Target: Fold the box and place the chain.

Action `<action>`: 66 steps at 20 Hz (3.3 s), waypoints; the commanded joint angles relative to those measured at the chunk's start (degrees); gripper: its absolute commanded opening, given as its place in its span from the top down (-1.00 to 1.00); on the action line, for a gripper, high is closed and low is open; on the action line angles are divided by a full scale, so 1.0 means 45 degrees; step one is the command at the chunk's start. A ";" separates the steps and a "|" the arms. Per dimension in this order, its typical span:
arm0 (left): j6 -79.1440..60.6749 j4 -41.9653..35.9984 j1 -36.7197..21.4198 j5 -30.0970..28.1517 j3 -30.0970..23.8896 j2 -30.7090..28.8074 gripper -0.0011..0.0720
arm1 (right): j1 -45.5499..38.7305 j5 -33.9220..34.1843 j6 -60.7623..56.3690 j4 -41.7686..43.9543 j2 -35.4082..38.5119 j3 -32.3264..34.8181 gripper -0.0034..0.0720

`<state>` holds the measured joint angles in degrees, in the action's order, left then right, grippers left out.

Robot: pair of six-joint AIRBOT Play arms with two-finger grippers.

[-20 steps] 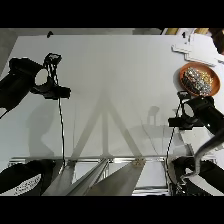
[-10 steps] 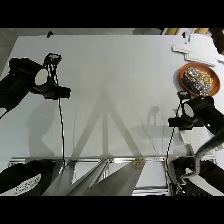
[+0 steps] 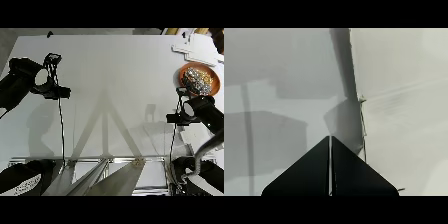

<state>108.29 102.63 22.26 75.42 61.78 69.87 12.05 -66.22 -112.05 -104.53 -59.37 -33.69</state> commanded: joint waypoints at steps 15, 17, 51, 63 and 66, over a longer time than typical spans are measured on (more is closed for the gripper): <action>0.0000 0.0000 -0.0010 -0.0005 -0.0005 -0.0010 0.95 | -0.8854 0.0301 0.6742 -0.2618 -0.0685 -0.2375 -0.51; -0.0005 0.0000 -0.0010 -0.0005 -0.0005 -0.0010 0.95 | -0.9311 0.0291 0.7218 -0.2618 -0.1103 -0.2375 -0.46; -0.0282 -0.0359 -0.0010 -0.2069 -0.0005 0.0005 0.94 | 0.0578 0.1987 0.7237 0.6674 0.3143 0.1297 0.86; -1.3202 -1.3984 -0.0005 -0.2176 -0.0034 0.2497 -0.48 | 0.0811 0.2657 0.7237 0.7363 0.3143 0.1297 0.86; -1.4003 -1.4173 -0.0005 -0.2011 -0.0034 0.3021 -0.49 | 0.0811 0.2807 0.7237 0.7771 0.3143 0.1297 0.86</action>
<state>52.47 44.36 22.20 64.64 61.65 80.90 15.64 -54.50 -79.46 -71.33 -45.30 -27.88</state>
